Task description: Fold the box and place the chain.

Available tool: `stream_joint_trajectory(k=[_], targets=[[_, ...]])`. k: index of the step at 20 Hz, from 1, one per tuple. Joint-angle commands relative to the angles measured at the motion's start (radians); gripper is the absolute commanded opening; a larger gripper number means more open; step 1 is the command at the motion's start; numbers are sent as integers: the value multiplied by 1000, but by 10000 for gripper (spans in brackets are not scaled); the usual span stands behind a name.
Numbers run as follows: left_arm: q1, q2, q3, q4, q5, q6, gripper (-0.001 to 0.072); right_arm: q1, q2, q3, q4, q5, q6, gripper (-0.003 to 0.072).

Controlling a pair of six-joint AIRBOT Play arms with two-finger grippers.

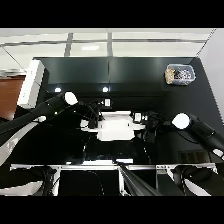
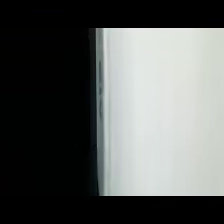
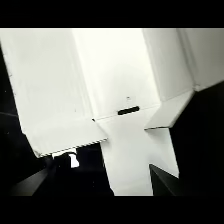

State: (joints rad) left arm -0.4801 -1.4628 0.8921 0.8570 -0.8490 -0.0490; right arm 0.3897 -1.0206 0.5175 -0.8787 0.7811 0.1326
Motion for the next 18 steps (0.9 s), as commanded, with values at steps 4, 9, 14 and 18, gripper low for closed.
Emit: stream_joint_trajectory(k=[4,9,14,18], targets=[[-1,0,-1,2,-1,0,26,9,-73,-1,113,26,-186,706],[-1,0,-1,2,0,0,25,55,-102,-1,180,-11,-194,706],[-1,0,-1,2,0,0,26,88,-131,0,256,-116,-249,706],[-1,0,-1,2,0,-1,26,48,-121,46,238,-66,-249,706]])
